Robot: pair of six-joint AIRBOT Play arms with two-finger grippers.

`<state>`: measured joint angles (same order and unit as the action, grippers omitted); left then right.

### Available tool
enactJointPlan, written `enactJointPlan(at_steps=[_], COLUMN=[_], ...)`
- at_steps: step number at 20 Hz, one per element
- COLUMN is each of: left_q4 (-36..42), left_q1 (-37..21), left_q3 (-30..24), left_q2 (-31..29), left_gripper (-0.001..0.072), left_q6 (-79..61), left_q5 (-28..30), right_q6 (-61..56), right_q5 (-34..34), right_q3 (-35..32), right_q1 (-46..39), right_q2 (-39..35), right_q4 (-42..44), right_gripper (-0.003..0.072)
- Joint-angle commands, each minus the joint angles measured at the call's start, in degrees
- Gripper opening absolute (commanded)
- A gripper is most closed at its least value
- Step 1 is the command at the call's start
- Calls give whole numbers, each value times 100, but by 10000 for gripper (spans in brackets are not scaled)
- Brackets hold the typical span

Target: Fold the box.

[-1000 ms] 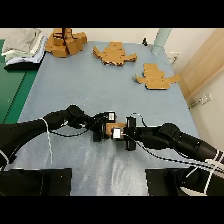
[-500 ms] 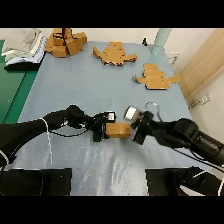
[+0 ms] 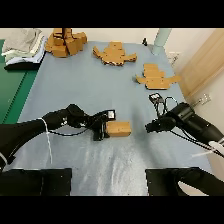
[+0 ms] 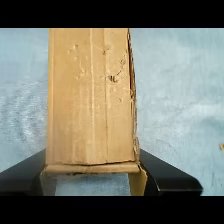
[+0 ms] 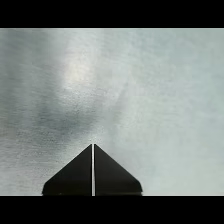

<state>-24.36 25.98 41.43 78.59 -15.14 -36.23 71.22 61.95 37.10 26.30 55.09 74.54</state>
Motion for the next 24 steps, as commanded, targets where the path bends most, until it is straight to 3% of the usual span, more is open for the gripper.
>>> enactJointPlan(at_steps=[1,4,5,7,9,13,18,20,22,24], left_q4=[-11,-138,-396,-1274,-1982,-2090,-3305,-3445,-3440,-3440], left_q1=[-219,-992,-1368,-2175,-2973,-4019,-4640,-4715,-4699,-4636], left_q3=[55,68,98,284,699,1978,4120,4874,5344,5490], left_q2=[-278,-597,-621,-546,-232,883,2426,2927,3305,3519], left_gripper=[526,527,526,527,526,527,527,527,526,526], left_q6=[1075,1958,2450,3373,4019,4566,6170,6310,6295,6297], left_q5=[70,857,1187,1311,1311,1049,713,402,426,807], right_q6=[-328,-326,-326,-326,-326,-326,-326,-326,-326,-326], right_q5=[157,160,157,157,157,157,157,157,157,157], right_q3=[72,72,72,72,72,72,72,72,72,72], right_q1=[-96,-96,-96,-96,-96,-96,-96,-96,-96,-96], right_q2=[341,341,341,341,343,343,341,343,341,343], right_q4=[33,26,28,28,26,28,28,26,26,28], right_gripper=[20,21,21,20,21,21,20,21,20,21])
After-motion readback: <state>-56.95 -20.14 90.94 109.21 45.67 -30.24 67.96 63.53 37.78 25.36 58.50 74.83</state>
